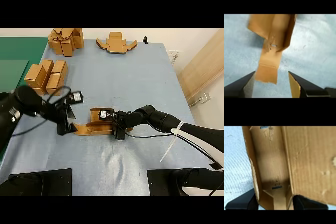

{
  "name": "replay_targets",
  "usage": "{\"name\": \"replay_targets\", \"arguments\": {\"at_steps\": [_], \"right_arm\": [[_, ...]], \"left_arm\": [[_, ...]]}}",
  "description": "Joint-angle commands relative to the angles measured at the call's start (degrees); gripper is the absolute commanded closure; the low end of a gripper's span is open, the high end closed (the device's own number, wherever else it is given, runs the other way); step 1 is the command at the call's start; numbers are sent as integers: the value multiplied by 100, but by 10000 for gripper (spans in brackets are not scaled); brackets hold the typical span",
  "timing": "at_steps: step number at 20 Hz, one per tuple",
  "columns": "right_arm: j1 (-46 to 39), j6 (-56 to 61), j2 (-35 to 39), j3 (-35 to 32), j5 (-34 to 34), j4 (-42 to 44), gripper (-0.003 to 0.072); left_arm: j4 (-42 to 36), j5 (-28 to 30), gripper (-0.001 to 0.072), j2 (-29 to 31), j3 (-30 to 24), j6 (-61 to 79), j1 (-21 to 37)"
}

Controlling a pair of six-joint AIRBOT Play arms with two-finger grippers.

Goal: Fold the box.

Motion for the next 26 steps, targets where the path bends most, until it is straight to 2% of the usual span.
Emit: {"name": "replay_targets", "arguments": {"at_steps": [1, 4, 9, 10, 11, 12, 23, 26], "right_arm": [[0, 0, 4, 4, -2, 4, 170], [0, 2, 4, 2, -4, 7, 170], [0, 2, 4, 2, -4, 4, 170], [0, 2, 4, 2, -4, 7, 170], [0, 2, 4, 2, -2, 7, 170], [0, 2, 4, 2, -2, 7, 171], [0, 0, 4, 2, -4, 4, 170], [0, 0, 4, 4, -4, 4, 171]], "left_arm": [[-328, 994, 47, 72, -634, 1021, -216], [-706, 1436, 48, -404, -629, 1493, -450], [-911, 1523, 70, -885, -616, 1493, -809], [-914, 1532, 194, -879, -608, 1491, -881], [-911, 1515, 379, -879, -584, 1493, -927], [-911, 1523, 484, -879, -564, 1495, -957], [-1193, 1897, 483, -881, -555, 1617, -955], [-1550, 1921, 483, -885, -557, 1624, -977]]}}
